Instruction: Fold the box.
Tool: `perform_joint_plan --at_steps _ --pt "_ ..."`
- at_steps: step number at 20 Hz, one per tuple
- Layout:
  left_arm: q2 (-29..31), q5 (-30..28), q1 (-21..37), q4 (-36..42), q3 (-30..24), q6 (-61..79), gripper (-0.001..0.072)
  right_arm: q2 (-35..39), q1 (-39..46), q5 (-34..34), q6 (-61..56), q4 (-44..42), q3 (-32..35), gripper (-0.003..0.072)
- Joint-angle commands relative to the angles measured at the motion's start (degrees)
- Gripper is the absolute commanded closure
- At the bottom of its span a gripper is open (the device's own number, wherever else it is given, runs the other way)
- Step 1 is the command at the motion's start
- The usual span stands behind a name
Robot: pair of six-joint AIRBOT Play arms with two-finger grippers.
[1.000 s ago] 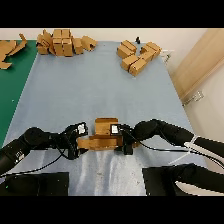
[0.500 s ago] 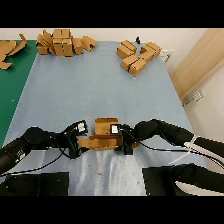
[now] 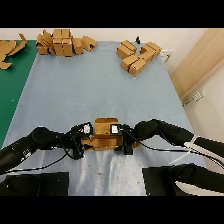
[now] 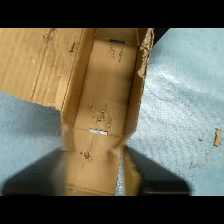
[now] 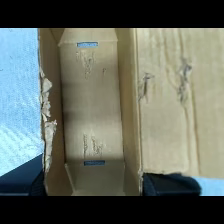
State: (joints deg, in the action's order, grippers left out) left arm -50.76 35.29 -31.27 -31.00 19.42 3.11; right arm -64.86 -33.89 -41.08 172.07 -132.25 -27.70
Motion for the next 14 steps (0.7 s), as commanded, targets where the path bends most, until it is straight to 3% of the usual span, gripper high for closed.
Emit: perform_joint_plan --at_steps 1,8,9,10,14 --pt "-0.3 -0.7 -0.5 -0.3 0.2 0.8 0.0424 0.0 -0.1 0.0 0.0 0.0 0.0 0.0121" --pt "-0.3 -0.6 -0.6 -0.2 0.2 3.2 0.0426 0.0 -0.1 0.0 0.0 0.0 0.0 0.0121" --pt "-0.3 -0.6 -0.6 -0.3 0.2 3.4 0.0521 0.0 -0.1 0.0 0.0 0.0 0.0 0.0121" --pt "-0.3 -0.6 -0.6 -0.3 0.2 3.4 0.068 0.0 -0.1 0.0 0.0 0.0 0.0 0.0121" --pt "-0.3 -0.7 -1.6 -0.3 0.2 3.4 0.0678 0.0 -0.1 0.0 0.0 0.0 0.0 0.0121"
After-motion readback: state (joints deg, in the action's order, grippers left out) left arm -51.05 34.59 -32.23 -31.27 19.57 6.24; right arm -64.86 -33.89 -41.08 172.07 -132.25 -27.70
